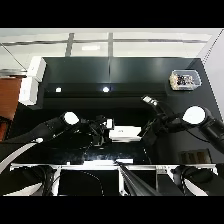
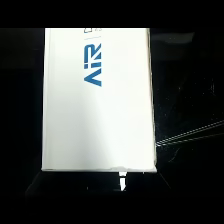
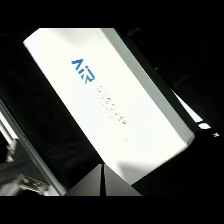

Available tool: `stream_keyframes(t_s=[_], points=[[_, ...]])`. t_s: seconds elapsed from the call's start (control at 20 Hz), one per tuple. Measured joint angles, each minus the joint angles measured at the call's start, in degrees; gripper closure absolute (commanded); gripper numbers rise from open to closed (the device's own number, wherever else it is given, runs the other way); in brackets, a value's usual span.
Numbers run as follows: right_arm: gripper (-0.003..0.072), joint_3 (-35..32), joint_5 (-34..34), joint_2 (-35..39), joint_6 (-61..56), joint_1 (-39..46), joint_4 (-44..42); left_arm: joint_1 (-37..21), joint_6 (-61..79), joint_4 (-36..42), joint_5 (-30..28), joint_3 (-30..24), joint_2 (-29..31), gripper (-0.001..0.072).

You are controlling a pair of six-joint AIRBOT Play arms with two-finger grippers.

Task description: Fold the box and place the chain.

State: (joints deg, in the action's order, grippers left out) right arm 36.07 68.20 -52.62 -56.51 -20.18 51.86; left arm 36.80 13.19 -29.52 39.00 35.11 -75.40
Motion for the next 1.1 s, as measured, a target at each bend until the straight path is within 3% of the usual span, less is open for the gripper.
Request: stream_keyframes(t_s=[0.4, 1.1], points=[[0.0660, -3.2, -2.6, -6.9, -7.5, 0.9, -18.7, 0.0, 0.0, 0.0, 0.0, 0.0, 0.0, 0.0227], [0.0660, -4.6, -8.7, -11.0, -12.7, -0.6, -14.6, 0.0, 0.0, 0.0, 0.0, 0.0, 0.0, 0.0227]])
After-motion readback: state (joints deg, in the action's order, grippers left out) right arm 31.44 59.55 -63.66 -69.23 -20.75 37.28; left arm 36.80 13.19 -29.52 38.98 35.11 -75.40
